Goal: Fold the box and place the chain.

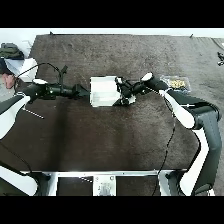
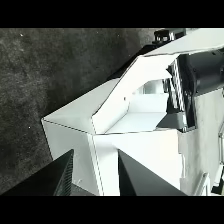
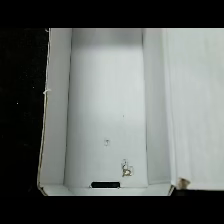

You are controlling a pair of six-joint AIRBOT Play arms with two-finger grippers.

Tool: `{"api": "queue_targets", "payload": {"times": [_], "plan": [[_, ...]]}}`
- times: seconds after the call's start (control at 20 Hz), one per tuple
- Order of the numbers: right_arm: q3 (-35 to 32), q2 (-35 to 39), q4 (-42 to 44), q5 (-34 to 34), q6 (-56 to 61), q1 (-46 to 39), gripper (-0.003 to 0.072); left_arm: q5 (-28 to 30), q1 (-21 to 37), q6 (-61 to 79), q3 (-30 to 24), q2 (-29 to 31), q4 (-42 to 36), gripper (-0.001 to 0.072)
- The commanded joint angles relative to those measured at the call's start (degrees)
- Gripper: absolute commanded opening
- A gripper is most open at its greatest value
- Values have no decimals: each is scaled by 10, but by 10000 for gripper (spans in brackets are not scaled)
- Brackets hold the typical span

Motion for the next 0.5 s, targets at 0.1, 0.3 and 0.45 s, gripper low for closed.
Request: {"api": "queue_targets", "payload": {"times": [0.1,0.3,0.45], "plan": [[0,0,0,0,0,0,280,-8,-31,-80,34,1,94,303],[0,0,0,0,0,0,280,-10,-46,-122,60,1,142,304],[0,0,0,0,0,0,280,-16,-49,-137,71,1,159,304]]}}
